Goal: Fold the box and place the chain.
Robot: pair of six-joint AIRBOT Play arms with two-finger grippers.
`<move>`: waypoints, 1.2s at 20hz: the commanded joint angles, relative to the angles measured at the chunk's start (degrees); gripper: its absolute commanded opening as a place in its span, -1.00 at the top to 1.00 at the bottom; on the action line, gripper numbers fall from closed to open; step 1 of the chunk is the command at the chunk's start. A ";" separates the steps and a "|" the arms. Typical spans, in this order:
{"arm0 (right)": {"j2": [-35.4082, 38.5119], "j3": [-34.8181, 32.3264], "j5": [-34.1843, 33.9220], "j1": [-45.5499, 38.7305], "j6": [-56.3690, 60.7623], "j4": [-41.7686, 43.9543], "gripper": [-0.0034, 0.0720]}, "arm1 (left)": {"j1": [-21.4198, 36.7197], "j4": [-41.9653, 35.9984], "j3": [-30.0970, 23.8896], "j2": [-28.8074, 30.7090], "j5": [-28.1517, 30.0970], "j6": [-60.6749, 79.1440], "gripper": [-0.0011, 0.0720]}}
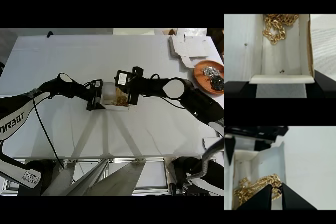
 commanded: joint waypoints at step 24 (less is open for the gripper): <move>-7.72 0.04 7.89 -0.90 4.31 5.81 -0.04 | 0.00 0.00 0.02 0.00 0.00 0.02 0.05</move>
